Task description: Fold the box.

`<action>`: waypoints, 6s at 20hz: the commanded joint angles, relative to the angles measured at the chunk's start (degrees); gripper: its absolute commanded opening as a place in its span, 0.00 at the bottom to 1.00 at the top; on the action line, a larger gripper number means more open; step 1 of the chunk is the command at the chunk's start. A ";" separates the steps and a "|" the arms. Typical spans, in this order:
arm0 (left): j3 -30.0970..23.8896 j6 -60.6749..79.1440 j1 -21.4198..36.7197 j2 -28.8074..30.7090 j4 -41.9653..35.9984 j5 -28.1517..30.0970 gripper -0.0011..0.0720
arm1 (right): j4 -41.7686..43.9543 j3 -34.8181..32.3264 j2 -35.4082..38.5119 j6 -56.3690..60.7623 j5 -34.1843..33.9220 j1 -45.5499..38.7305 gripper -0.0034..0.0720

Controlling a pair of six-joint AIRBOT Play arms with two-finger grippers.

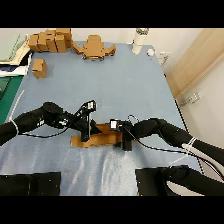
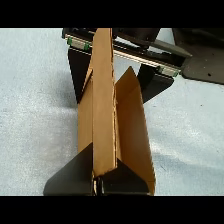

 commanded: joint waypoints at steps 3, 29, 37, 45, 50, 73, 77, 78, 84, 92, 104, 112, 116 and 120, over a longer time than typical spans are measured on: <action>0.00 0.00 0.02 -0.02 0.00 0.04 0.03 | 0.11 -0.02 -0.15 -1.11 -0.57 0.13 0.84; 0.00 0.00 0.04 -0.04 -0.24 4.24 0.03 | -0.22 -0.04 -1.97 -1.09 -1.95 0.13 0.74; 0.00 -0.02 -0.02 -0.04 -3.72 2.71 0.03 | -0.22 -0.02 -1.97 -1.07 -2.29 0.13 0.74; 0.00 -8.17 0.02 -0.02 -3.89 1.99 0.03 | -0.24 -0.02 -1.99 -1.07 -2.25 0.11 0.74; 0.00 -11.02 0.09 0.04 -3.72 1.16 0.53 | -0.24 -0.02 -1.99 -1.07 -2.21 0.11 0.74; 0.00 -60.65 6.05 15.80 19.82 -24.28 0.03 | -0.22 0.09 -1.97 -1.18 -1.64 0.13 0.74; 0.00 -60.63 6.05 15.80 19.85 -23.45 0.03 | -0.22 0.09 -1.95 -3.39 -1.77 0.13 0.74; 0.00 -60.63 6.05 15.80 19.87 -22.86 0.03 | -0.22 0.09 -1.95 -3.48 -1.77 0.13 0.74; 0.00 -60.43 6.10 15.78 19.89 -19.89 0.03 | -0.28 0.94 -1.95 -3.48 -2.16 0.24 0.74; -0.07 -63.17 5.75 15.67 19.61 -19.80 0.03 | -0.70 1.03 -1.99 -3.48 -2.27 0.24 0.74; 0.74 -74.18 -3.80 11.45 13.90 5.84 0.03 | -0.72 1.03 -1.99 -3.48 -2.27 0.22 0.74; 7.23 -73.50 -2.05 -0.57 11.50 7.45 0.03 | -0.70 1.03 -1.99 -3.48 -2.25 0.22 0.74; 7.26 -75.65 -2.03 -5.42 15.69 4.61 0.03 | -0.72 1.03 -1.99 -3.48 -2.25 0.22 0.74; 7.26 -75.01 -2.03 -5.77 16.00 4.61 0.03 | -0.72 1.03 -1.99 -3.48 -2.25 0.22 0.74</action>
